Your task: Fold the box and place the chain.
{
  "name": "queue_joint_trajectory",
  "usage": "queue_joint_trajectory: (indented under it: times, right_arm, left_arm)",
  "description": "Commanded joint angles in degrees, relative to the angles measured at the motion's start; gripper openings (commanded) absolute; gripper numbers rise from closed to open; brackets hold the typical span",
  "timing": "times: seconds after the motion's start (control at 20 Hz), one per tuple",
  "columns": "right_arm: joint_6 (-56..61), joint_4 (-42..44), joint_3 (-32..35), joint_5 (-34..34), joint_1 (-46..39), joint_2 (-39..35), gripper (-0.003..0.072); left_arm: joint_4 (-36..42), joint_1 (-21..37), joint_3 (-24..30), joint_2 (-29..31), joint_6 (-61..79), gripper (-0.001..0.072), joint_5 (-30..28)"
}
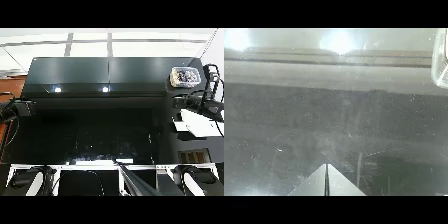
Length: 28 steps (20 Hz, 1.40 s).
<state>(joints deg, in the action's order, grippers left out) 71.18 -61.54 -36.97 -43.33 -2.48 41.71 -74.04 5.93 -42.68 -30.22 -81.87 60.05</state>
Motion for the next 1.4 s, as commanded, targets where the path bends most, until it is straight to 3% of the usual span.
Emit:
queue_joint_trajectory:
  times: [0.0, 0.5, 0.7, 0.95, 1.0, 1.05, 1.1, 1.15, 1.2, 1.25, 1.3, 1.35]
  right_arm:
    - [0.00, 0.02, 0.02, 0.00, -0.02, -0.02, 0.0014]
    - [-0.02, 0.04, 0.02, 1.03, -0.02, -0.02, 0.0014]
    - [-0.22, 1.99, 0.02, 11.89, -0.02, -0.02, 0.0015]
    - [0.02, -0.79, 0.02, 17.40, -0.04, 1.49, 0.0018]
    - [0.52, -1.09, 0.02, 19.54, -0.15, 2.45, 0.0148]
    - [1.27, -1.09, 0.02, 21.90, -0.17, 3.45, 0.0333]
    - [1.36, -1.11, 0.02, 24.33, -0.39, 4.59, 0.0448]
    - [1.29, -1.18, 0.02, 25.68, -0.72, 5.81, 0.0647]
    - [1.31, -1.07, 0.02, 24.30, -1.55, 7.32, 0.0716]
    - [1.33, -1.03, -0.13, 20.70, -2.89, 9.29, 0.0716]
    - [1.49, -0.92, -0.59, 16.15, -4.90, 12.07, 0.0715]
    - [1.49, -1.49, -1.60, 12.63, -7.52, 15.04, 0.0716]
  left_arm:
    - [-0.02, -0.04, 0.02, 0.04, 0.00, 0.0025, 0.00]
    - [-0.02, -0.04, 0.02, 0.04, 0.00, 0.0025, 0.00]
    - [-0.02, -0.04, 0.02, 0.04, 0.00, 0.0025, 0.00]
    - [0.00, -0.04, 0.02, 0.04, 0.00, 0.0025, -0.09]
    - [-0.28, -0.04, 0.02, 0.04, 0.02, 0.0025, -1.60]
    - [-0.48, -0.04, 0.02, 0.04, 0.02, 0.0025, -3.74]
    - [-0.39, -0.04, 0.02, 0.04, 0.00, 0.0025, -5.20]
    - [-0.02, -0.04, 0.09, 0.02, 0.00, 0.0025, -5.88]
    - [-0.13, -0.04, 0.17, -0.09, 0.02, 0.0026, -6.14]
    - [-0.74, -0.02, 0.20, -0.42, -0.04, 0.0067, -6.84]
    - [-0.68, -0.04, 0.26, -1.05, -0.09, 0.0436, -7.17]
    - [-0.68, -0.04, 0.26, -1.95, -1.46, 0.0704, -7.80]
